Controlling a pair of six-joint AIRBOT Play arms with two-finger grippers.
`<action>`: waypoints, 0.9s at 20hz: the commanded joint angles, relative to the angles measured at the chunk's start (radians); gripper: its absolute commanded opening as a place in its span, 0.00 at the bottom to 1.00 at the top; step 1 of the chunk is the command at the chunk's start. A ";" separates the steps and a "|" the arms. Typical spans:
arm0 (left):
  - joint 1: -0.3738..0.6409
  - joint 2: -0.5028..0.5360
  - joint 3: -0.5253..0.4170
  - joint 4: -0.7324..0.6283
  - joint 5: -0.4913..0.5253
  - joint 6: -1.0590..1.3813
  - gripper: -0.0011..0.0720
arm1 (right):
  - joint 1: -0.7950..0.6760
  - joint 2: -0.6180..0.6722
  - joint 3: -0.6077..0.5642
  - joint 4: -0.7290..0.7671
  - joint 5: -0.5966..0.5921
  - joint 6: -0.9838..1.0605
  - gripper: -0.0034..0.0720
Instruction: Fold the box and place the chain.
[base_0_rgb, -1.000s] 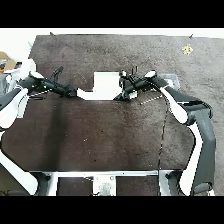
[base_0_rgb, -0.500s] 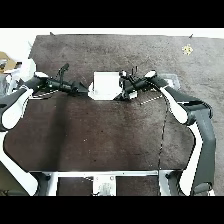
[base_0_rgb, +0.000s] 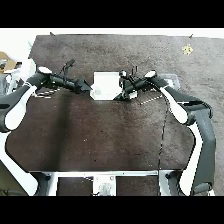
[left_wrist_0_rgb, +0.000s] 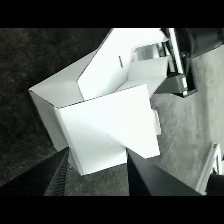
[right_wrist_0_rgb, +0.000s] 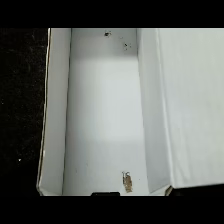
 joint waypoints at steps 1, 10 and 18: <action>-0.012 0.000 0.027 0.056 -0.003 -0.040 0.54 | 0.000 0.000 0.000 0.000 0.000 0.000 0.57; -0.157 0.000 0.193 0.385 0.035 -0.360 0.54 | 0.000 0.000 0.000 0.000 0.000 0.000 0.57; -0.282 -0.002 0.286 0.723 0.076 -0.624 0.48 | 0.001 0.000 0.000 0.000 0.000 0.000 0.57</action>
